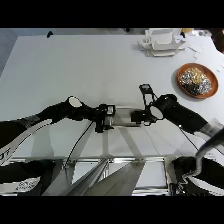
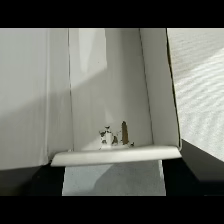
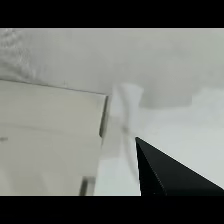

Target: Fold the box and place the chain.

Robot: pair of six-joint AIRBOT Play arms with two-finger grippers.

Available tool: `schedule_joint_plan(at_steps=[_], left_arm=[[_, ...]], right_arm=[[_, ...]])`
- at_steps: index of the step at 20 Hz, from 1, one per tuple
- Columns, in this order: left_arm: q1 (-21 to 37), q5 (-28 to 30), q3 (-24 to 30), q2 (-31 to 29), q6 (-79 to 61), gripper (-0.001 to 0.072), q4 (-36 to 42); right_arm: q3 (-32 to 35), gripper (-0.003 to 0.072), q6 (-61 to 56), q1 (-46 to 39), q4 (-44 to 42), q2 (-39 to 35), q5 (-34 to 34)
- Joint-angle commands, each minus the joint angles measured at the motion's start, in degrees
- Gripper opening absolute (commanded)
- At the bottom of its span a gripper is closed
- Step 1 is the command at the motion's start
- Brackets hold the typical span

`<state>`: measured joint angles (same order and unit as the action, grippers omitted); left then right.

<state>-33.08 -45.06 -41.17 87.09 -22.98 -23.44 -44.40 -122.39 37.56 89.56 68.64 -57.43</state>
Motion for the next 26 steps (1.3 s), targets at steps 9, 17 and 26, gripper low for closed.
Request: schedule_joint_plan(at_steps=[9,17,26], left_arm=[[0.0,0.0,0.0,0.0,0.1,0.0273,0.1],[0.0,0.0,0.0,0.0,0.1,0.0273,0.1],[0.0,0.0,0.0,0.0,0.0,0.0273,0.1]], right_arm=[[-27.8,0.0217,26.5,-23.1,1.1,-10.9,-14.4],[-32.2,0.0215,30.0,-45.1,1.7,3.4,-6.6],[-32.2,0.0228,32.9,-57.2,1.7,20.7,-5.1]])
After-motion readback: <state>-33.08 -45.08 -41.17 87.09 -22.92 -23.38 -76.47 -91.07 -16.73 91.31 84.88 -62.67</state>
